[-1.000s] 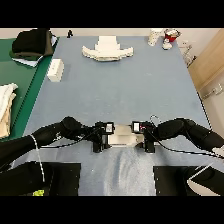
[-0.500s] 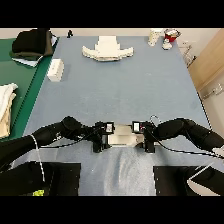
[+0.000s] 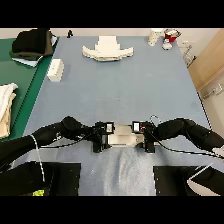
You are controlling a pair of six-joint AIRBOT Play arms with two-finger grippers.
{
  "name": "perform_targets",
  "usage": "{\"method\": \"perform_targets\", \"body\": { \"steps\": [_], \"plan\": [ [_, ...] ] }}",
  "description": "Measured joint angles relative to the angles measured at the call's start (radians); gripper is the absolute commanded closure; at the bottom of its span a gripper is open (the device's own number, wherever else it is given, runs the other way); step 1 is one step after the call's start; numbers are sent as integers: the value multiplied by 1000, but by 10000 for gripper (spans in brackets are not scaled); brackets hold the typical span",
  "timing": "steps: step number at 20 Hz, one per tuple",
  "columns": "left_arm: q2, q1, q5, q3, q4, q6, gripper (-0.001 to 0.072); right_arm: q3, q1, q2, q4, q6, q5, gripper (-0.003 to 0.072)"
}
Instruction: Fold the box.
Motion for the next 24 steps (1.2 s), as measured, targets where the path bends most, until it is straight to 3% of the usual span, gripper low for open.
{"method": "perform_targets", "body": {
  "steps": [7, 8, 9, 15, 21, 22, 23, 24],
  "plan": [
    [0, 0, 0, 0, 0, -1, 200, 0, 0, 0, -2, 0, 0, 197],
    [0, 0, 0, 0, 0, -1, 200, 0, 0, 0, -2, 0, 0, 19],
    [0, 0, 0, 0, -1, -4, 201, -1, 1, 0, -5, 0, -1, -34],
    [0, 0, -3, 0, -1, -1, 200, 0, 0, 46, -45, 54, -16, -34],
    [0, 0, -1, 0, 0, 0, 200, 6, 0, 226, -296, 383, -101, -25],
    [0, 0, -1, 0, 0, 0, 201, 11, 0, 259, -330, 468, -123, -4],
    [0, 0, -1, 0, 0, 0, 200, 18, 0, 294, -354, 573, -145, 141],
    [0, 0, 0, 0, 0, 0, 200, 23, 0, 321, -360, 681, -162, 343]
  ]
}}
